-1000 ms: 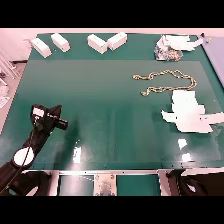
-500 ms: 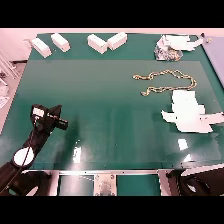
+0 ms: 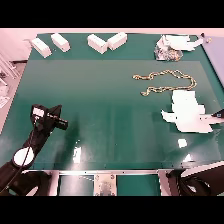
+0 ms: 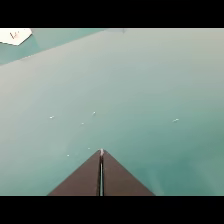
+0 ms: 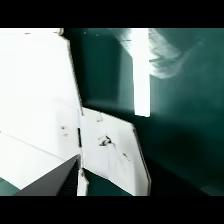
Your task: Fold the box and place the chain.
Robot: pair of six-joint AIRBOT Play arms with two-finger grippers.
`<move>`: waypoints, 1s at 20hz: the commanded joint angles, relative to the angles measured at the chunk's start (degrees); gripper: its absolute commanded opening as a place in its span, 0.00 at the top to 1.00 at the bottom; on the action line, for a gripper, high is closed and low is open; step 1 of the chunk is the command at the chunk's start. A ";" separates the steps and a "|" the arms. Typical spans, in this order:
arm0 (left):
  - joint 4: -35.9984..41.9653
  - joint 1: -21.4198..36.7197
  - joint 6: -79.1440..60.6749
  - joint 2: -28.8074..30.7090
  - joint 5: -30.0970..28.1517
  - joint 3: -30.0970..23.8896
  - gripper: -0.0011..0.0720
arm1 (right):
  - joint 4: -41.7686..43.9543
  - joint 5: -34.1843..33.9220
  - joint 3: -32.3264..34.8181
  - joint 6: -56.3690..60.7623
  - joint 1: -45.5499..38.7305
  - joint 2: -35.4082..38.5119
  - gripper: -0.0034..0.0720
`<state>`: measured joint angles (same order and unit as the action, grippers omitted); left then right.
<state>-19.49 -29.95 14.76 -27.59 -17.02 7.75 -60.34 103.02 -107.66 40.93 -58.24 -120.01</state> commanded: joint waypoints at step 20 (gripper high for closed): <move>0.00 0.02 0.00 0.02 -0.02 -0.02 0.96 | 18.58 2.62 22.29 -4.48 13.07 18.71 0.94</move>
<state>-19.49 -29.95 14.76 -27.59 -17.02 7.75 -51.57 105.67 -90.70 38.09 -48.97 -107.46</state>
